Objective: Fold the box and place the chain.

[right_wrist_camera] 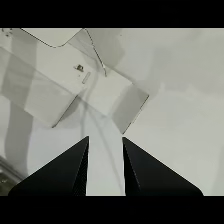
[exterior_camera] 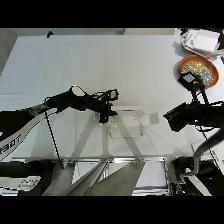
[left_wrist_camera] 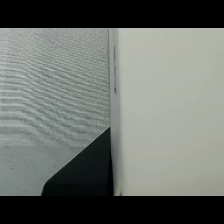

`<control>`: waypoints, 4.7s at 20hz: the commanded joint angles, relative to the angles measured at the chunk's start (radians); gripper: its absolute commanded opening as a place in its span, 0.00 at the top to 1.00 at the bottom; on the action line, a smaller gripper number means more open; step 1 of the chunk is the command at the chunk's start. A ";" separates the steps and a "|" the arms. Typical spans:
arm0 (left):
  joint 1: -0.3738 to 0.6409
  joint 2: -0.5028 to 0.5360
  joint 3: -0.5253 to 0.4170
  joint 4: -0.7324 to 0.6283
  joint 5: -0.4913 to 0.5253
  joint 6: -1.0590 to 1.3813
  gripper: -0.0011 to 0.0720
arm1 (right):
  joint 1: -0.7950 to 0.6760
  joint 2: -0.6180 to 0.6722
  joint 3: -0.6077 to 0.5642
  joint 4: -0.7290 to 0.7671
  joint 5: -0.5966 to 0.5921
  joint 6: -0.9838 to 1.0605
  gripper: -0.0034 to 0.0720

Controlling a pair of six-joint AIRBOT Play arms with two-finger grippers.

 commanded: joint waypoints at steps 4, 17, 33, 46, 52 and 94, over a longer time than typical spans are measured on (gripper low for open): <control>-0.001 -0.001 0.000 0.001 0.000 0.000 0.97 | 0.000 -0.001 0.000 0.000 -0.003 -0.040 0.67; -0.001 -0.001 0.000 0.001 -0.007 0.000 0.97 | 0.070 -0.064 -0.306 0.178 -0.166 -0.804 0.43; -0.001 0.000 0.000 0.001 -0.007 0.000 0.97 | 0.388 -0.180 -0.520 0.206 -0.795 -1.025 0.05; -0.001 0.000 0.000 0.001 -0.006 0.000 0.97 | 0.351 -0.154 -0.473 0.212 -0.809 -1.027 0.05; -0.001 0.000 0.000 0.001 -0.006 0.000 0.97 | 0.260 -0.156 -0.425 0.222 -0.740 -1.030 0.05; -0.001 0.000 0.000 0.001 -0.007 0.000 0.97 | 0.016 -0.399 -0.328 0.645 -0.572 -1.542 0.05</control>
